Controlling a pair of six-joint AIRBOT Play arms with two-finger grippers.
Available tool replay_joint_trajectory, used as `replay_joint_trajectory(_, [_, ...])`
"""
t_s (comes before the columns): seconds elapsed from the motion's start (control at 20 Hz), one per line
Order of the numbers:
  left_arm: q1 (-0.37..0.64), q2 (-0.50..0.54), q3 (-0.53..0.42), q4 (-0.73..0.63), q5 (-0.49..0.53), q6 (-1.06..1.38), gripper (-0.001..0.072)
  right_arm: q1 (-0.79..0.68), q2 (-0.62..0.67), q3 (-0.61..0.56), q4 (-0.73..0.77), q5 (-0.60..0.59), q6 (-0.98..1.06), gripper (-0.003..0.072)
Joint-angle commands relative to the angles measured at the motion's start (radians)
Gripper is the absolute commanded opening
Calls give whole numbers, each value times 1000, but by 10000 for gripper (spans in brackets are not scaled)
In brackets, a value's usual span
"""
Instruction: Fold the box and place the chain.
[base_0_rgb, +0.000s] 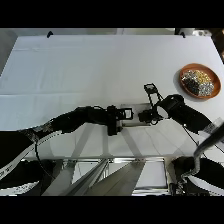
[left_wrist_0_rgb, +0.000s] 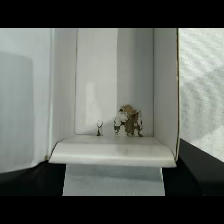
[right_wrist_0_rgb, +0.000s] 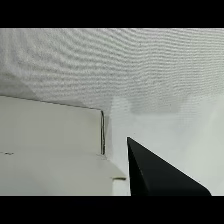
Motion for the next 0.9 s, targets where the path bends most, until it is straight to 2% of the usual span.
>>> replay_joint_trajectory(0.0, [1,1,0,0,1,0,255,1,-2,4,-3,2,-1,177])
replay_joint_trajectory(0.35, [1,1,0,0,2,0,255,42,-90,4,5,49,8,162])
replay_joint_trajectory(0.55, [1,1,0,0,1,0,255,53,-93,4,14,48,11,155])
replay_joint_trajectory(0.65, [1,1,0,0,1,0,255,53,-93,4,31,48,11,41])
replay_joint_trajectory(0.7, [1,1,0,0,1,0,255,53,-93,4,39,48,11,18])
replay_joint_trajectory(0.85, [1,1,0,0,1,0,255,53,-92,4,42,49,11,22])
